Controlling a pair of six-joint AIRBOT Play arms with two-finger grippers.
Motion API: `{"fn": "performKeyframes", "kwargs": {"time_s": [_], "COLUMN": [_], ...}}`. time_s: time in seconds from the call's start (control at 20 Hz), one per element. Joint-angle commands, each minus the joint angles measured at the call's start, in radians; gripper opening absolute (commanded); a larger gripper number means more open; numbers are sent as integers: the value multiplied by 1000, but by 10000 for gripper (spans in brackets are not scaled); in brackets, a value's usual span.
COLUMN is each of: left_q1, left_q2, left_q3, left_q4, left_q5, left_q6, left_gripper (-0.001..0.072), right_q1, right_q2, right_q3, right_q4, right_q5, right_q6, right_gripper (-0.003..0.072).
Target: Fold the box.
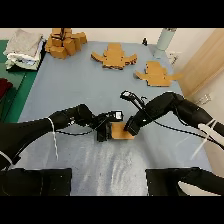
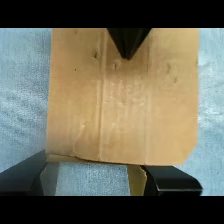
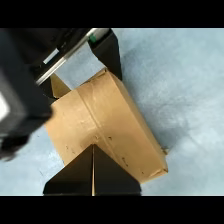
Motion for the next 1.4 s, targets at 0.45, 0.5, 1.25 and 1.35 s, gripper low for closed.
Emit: {"fn": "performKeyframes", "kwargs": {"time_s": [0.45, 0.5, 1.25, 1.35], "left_q1": [0, 0, 0, 0], "left_q2": [0, -1, 0, -1], "left_q3": [1, 1, 1, 1], "left_q4": [0, 0, 0, 0], "left_q5": [2, 1, 2, 1], "left_q6": [0, 0, 0, 0], "left_gripper": [522, 522, 522, 522], "right_q1": [310, 310, 348, 348], "right_q2": [379, 377, 312, 290], "right_q3": [-416, -417, -417, -417], "right_q4": [-422, -422, -334, -358], "right_q5": [689, 682, 680, 693], "right_q6": [-21, -21, -293, -293], "right_gripper": [230, 278, 536, 517]}}
